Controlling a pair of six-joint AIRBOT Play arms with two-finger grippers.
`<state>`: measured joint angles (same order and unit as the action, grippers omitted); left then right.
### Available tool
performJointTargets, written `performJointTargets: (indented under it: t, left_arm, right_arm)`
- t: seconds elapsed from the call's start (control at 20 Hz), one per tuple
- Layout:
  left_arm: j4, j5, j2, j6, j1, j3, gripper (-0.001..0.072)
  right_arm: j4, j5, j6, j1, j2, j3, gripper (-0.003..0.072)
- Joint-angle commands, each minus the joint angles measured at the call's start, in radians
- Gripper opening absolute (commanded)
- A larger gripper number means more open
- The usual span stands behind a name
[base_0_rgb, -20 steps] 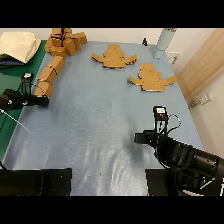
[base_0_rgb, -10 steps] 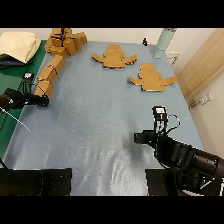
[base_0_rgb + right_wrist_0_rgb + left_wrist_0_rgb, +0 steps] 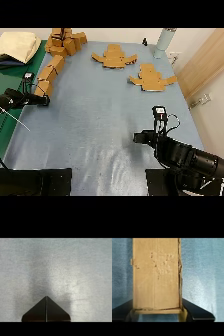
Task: Fold the box.
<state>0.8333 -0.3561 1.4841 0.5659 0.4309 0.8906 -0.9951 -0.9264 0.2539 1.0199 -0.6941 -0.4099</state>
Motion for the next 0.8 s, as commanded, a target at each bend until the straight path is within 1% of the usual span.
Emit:
performJointTargets:
  t: [0.0, 0.1, 0.15, 0.3, 0.5, 0.65, 0.75]
  left_arm:
    - [0.002, -0.014, 0.0, 0.0, 0.001, 0.001, 0.0701]
    - [0.022, -0.027, -0.003, 0.0, 0.001, 0.002, 0.0701]
    - [0.048, -0.05, -0.012, 0.001, 0.002, 0.002, 0.0701]
    - [0.124, -0.148, -0.06, 0.02, 0.024, 0.006, 0.0701]
    - [0.273, -0.301, -0.167, 0.083, 0.067, 0.006, 0.0701]
    - [0.284, -0.42, -0.259, 0.083, 0.069, 0.006, 0.0701]
    - [0.268, -0.497, -0.316, 0.105, 0.06, 0.006, 0.0699]
  right_arm:
    - [0.0, 0.002, -0.004, 0.0, -0.001, 0.0, 0.0004]
    - [0.0, 0.002, -0.004, 0.0, -0.001, 0.0, 0.0005]
    - [0.0, 0.002, -0.004, 0.0, -0.001, 0.0, 0.0004]
    - [0.0, 0.002, -0.004, 0.0, -0.001, 0.0, 0.0004]
    - [0.0, 0.002, -0.004, 0.0, -0.001, 0.0, 0.0004]
    - [0.0, 0.002, -0.004, 0.0, -0.001, 0.0, 0.0005]
    - [0.0, 0.002, -0.004, -0.001, -0.003, 0.0, 0.0004]
